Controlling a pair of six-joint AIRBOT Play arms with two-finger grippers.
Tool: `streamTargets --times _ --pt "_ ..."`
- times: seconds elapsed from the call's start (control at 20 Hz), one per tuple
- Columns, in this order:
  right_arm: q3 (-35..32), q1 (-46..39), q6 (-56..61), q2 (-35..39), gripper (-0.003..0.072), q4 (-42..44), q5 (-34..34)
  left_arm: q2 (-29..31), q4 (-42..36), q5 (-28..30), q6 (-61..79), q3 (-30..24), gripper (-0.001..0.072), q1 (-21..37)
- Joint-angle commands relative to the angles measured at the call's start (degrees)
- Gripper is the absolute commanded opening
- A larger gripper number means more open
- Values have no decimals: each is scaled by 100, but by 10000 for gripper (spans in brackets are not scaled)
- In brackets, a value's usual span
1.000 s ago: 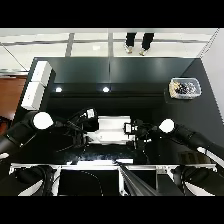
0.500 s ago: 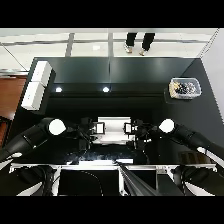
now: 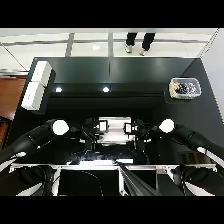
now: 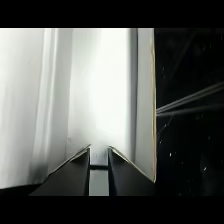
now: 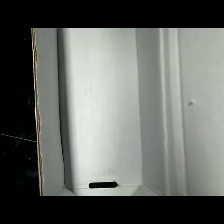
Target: Fold the box and place the chain.
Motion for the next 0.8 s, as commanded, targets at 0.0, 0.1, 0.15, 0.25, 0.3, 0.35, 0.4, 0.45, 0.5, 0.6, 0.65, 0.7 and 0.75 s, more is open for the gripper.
streamTargets --times 0.0,0.1,0.15,0.25,0.3,0.35,0.4,0.45,0.5,0.6,0.65,0.7,0.75 --pt "0 0 2 -4 127 4 2 -254 -531 -31 22 -2 141 -22" --pt "0 0 2 -4 127 4 2 -293 -527 -26 17 -2 100 -20" --pt "0 0 2 -4 127 2 2 -291 -527 -22 17 -2 96 -20" --pt "0 0 2 -4 127 4 2 -291 -527 -9 17 -2 152 -20" --pt "0 0 2 -4 127 4 0 -291 -529 -2 17 -2 316 -20" --pt "0 0 2 -4 127 4 0 -291 -527 -7 17 -2 332 -17" --pt "0 0 2 -4 127 4 0 -291 -527 -9 15 -2 247 -15" --pt "0 0 2 -4 127 4 0 -291 -527 -9 15 -2 122 -15" --pt "0 0 2 -4 127 4 0 -291 -538 -4 15 -2 229 -17" --pt "0 0 2 -4 127 4 0 -236 -448 -127 -11 4 60 7" --pt "0 -2 2 -4 127 4 0 -136 -170 -192 -179 28 26 52" --pt "0 0 4 -4 127 4 -2 20 146 -186 -695 50 26 133" --pt "0 -2 4 -4 127 4 0 271 501 -210 -1266 52 26 278"
